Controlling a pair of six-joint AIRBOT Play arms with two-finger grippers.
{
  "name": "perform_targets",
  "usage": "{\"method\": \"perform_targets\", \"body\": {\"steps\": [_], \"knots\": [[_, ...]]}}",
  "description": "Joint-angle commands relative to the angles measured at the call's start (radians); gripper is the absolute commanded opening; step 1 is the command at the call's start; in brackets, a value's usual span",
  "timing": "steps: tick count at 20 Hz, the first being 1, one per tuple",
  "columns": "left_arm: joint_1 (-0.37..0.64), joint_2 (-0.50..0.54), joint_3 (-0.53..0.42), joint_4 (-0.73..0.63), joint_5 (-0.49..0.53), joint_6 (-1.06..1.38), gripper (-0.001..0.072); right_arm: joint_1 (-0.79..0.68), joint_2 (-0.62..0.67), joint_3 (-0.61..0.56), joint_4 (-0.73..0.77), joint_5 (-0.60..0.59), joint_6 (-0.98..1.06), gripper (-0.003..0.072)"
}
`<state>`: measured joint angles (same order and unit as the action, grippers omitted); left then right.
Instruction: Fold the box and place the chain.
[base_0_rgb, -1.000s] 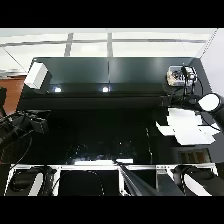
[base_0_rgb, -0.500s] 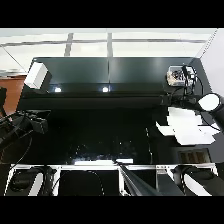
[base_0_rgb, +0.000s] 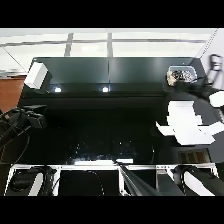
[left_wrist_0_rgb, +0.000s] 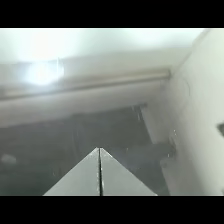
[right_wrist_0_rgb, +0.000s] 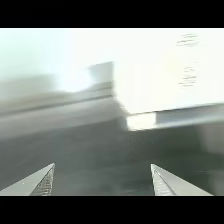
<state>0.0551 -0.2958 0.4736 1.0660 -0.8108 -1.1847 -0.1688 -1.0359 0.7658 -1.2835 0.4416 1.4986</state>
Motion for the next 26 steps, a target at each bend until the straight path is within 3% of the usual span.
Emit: {"method": "perform_targets", "body": {"steps": [1,3,5,6,8,9,12,13,14,16,19,23,26], "knots": [[0.000,0.000,0.000,-0.010,0.100,0.000,0.0025,-0.377,-0.116,0.134,-0.190,0.150,0.143,0.0710],[0.000,0.000,-0.002,-0.013,0.123,-0.001,0.0025,-0.593,-0.235,0.256,-0.166,0.348,0.056,0.0710],[0.000,-0.007,-0.004,-0.015,0.124,-0.001,0.0028,-0.753,-0.367,0.389,0.010,0.592,-0.198,0.0710],[0.000,-0.016,-0.004,-0.031,0.116,-0.001,0.0067,-0.808,-0.431,0.451,0.122,0.727,-0.319,0.0710],[0.000,-0.052,-0.004,-0.080,0.105,-0.037,0.0599,-0.851,-0.526,0.532,0.200,0.942,-0.417,0.0710],[0.000,-0.081,-0.004,-0.088,0.101,-0.100,0.0703,-0.851,-0.555,0.550,0.158,0.996,-0.432,0.0710],[-0.001,-0.171,-0.004,-0.090,0.041,-0.161,0.0703,-0.847,-0.584,0.537,0.014,1.007,-0.434,0.0709],[0.000,-0.201,-0.004,-0.098,0.010,-0.168,0.0703,-0.847,-0.587,0.520,0.012,1.016,-0.455,0.0669],[-0.001,-0.228,-0.004,-0.105,-0.018,-0.181,0.0703,-0.846,-0.588,0.497,0.019,1.026,-0.483,0.0464],[-0.001,-0.266,-0.004,-0.119,-0.054,-0.189,0.0703,-0.837,-0.587,0.467,0.031,1.033,-0.503,0.0392],[0.000,-0.291,-0.004,-0.136,-0.061,-0.188,0.0703,-0.810,-0.577,0.466,0.114,1.058,-0.553,0.0016],[0.000,-0.293,-0.004,-0.136,-0.061,-0.188,0.0701,-0.721,-0.481,0.462,0.148,1.048,-0.544,0.0015],[-0.001,-0.293,-0.004,-0.136,-0.063,-0.180,0.0699,-0.630,-0.345,0.402,0.306,0.992,-0.541,0.0015]]}}
